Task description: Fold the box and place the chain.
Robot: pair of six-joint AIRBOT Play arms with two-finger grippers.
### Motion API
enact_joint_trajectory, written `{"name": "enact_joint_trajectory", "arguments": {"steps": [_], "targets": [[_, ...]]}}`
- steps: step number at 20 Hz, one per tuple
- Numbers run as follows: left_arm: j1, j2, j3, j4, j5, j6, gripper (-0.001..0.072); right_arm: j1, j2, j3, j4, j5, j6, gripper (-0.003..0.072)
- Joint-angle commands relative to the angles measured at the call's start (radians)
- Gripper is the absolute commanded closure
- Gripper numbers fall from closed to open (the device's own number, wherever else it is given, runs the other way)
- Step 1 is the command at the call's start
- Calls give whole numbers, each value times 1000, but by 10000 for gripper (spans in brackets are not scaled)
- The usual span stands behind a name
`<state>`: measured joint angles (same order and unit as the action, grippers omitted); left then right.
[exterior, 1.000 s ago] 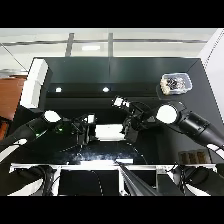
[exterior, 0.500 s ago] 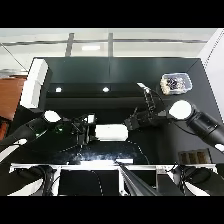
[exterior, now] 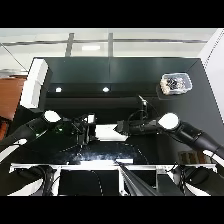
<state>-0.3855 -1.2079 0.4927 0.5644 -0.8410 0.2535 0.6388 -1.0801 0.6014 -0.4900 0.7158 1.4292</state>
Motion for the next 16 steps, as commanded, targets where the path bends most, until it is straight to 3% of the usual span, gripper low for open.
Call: {"name": "enact_joint_trajectory", "arguments": {"steps": [1, 16], "targets": [[0, -1, 0, 0, 0, 0, 266, 18, -30, -8, 14, -20, 14, 661], [0, -1, 0, 0, 0, 0, 266, 45, -84, -8, -66, -46, 19, 661]]}}
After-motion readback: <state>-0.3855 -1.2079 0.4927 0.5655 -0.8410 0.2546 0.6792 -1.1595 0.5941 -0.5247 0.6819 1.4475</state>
